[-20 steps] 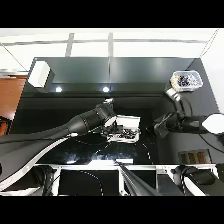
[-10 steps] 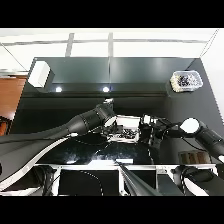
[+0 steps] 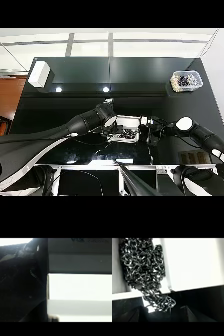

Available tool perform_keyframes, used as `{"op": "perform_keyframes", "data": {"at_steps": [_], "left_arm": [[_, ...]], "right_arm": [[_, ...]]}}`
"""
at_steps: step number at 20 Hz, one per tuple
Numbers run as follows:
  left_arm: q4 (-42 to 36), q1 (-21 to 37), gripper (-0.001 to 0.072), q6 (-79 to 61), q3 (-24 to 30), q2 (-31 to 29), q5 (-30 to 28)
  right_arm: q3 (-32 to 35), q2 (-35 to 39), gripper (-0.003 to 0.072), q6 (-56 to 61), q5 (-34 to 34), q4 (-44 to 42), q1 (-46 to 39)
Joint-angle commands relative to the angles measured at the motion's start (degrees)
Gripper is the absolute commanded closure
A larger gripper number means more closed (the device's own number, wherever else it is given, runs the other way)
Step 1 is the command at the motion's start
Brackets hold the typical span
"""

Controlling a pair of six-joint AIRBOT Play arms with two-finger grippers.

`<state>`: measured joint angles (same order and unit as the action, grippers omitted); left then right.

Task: Fold the box and place the chain.

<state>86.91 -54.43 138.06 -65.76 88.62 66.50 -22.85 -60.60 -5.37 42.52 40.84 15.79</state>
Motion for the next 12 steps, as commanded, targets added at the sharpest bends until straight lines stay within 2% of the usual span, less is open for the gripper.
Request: {"op": "perform_keyframes", "data": {"at_steps": [1, 2, 3, 12], "left_arm": [[0.0, 0.0, 0.0682, 0.0, 0.0, 0.0, 0.0], [0.0, 0.0, 0.0682, 0.0, 0.0, 0.0, 0.0], [0.0, 0.0, 0.0682, 0.0, 0.0, 0.0, 0.0], [-0.1, 0.0, 0.0682, 0.0, 0.0, 0.0, 0.0]], "right_arm": [[0.0, -0.7, 0.0052, -1.2, -0.8, -0.3, 0.0], [0.0, -0.8, 0.0204, -1.2, -0.8, -0.3, 0.0], [0.0, -1.0, 0.0227, -1.2, -0.8, -0.3, 0.0], [0.0, -1.2, 0.0246, -1.2, -0.7, -0.3, 0.5]]}}
